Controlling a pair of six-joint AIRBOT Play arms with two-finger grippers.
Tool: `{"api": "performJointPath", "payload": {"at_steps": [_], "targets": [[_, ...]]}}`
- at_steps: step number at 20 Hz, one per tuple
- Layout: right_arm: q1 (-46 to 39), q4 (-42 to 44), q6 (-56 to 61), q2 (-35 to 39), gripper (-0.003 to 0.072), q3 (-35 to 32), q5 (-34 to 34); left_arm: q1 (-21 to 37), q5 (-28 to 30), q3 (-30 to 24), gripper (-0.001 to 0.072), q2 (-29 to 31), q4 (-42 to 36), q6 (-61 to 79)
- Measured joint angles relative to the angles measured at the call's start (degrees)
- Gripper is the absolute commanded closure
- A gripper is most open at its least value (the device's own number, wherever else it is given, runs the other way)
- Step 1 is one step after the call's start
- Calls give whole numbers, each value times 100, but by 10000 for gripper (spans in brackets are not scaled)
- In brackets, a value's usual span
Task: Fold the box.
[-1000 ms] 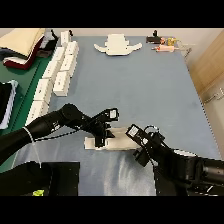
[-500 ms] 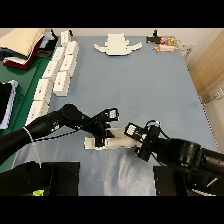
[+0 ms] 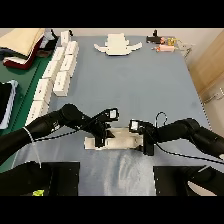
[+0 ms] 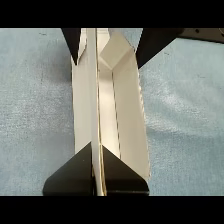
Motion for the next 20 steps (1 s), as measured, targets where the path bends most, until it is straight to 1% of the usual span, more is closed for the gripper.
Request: {"api": "performJointPath", "payload": {"at_steps": [3,5,10,16,18,20], "targets": [[-164,350,-592,-374,-33,74,-22,0,-4,0,696,0,-2,0],[-219,345,-640,-466,-29,125,-37,0,-2,0,696,0,-2,0],[-262,101,-433,-483,-27,170,-46,0,2,0,696,0,0,0],[-269,37,-374,-492,-17,173,-85,2,4,0,696,0,-2,-2],[-269,50,-463,-496,-17,140,-76,2,7,0,696,0,-2,0],[-269,179,-798,-496,-17,87,17,0,4,0,696,2,0,0]]}}
